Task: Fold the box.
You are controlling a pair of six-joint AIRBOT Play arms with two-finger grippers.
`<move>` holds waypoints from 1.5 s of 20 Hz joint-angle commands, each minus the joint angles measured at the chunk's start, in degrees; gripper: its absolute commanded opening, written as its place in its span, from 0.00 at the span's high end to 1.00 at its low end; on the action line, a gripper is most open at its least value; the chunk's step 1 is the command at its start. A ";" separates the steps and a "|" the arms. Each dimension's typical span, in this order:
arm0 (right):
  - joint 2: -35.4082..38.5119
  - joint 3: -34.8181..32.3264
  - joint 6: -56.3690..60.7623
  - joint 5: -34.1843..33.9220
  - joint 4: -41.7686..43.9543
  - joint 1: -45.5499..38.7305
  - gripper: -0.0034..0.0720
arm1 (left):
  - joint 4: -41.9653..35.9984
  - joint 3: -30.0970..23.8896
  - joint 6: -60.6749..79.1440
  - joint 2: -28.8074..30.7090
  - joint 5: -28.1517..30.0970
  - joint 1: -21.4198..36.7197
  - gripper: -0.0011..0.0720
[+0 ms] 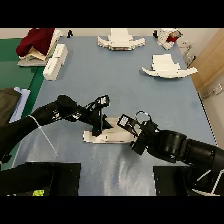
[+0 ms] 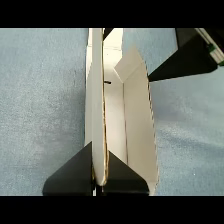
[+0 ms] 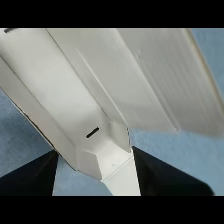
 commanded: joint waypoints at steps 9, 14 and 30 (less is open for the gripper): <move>1.64 -0.66 -67.08 2.38 41.97 -28.81 0.00 | 0.02 -0.02 0.00 0.00 -0.02 0.00 0.97; 1.40 -3.61 -84.08 2.34 53.42 -36.65 0.00 | 0.02 -0.02 0.02 0.00 -0.02 0.02 0.97; -4.72 -3.61 -86.09 2.43 55.67 -36.94 0.00 | 0.02 -0.02 0.02 0.00 0.00 0.00 0.97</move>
